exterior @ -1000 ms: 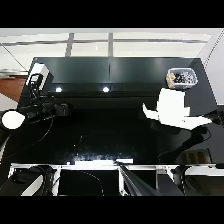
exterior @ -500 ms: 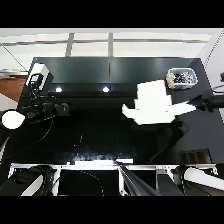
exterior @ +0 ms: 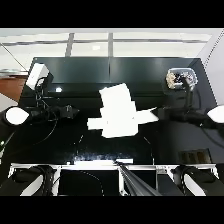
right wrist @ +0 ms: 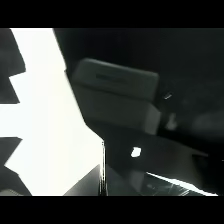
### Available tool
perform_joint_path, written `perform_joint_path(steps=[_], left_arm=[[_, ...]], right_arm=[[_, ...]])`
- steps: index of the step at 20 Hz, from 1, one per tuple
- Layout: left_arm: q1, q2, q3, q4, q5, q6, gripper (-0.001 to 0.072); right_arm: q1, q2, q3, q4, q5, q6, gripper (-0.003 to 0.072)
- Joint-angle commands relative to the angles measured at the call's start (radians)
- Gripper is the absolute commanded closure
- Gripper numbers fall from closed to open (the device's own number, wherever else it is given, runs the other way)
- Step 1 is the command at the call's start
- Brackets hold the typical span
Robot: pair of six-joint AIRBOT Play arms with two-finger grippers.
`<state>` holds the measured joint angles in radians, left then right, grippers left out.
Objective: Fold the box and place the chain.
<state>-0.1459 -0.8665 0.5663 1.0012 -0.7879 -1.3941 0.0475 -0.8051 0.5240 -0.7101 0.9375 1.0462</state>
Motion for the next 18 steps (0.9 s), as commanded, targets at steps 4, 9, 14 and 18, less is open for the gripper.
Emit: perform_joint_path(steps=[4,9,14,18], left_arm=[[0.142,-0.289,0.005,-0.548,-0.224,0.555,0.0023],[0.039,-0.491,0.12,-0.589,-0.265,0.694,0.0023],[-0.066,-0.679,0.265,-0.615,-0.409,0.763,0.0023],[-0.086,-0.783,0.344,-0.598,-0.507,0.788,0.0024]], right_arm=[[0.192,0.081,-0.147,0.002,-0.18,0.064,0.0657],[0.192,0.081,-0.147,0.002,-0.181,0.073,0.0657],[0.192,0.081,-0.147,0.002,-0.182,0.076,0.0657],[0.192,0.081,-0.147,-0.002,-0.183,0.075,0.0657]])
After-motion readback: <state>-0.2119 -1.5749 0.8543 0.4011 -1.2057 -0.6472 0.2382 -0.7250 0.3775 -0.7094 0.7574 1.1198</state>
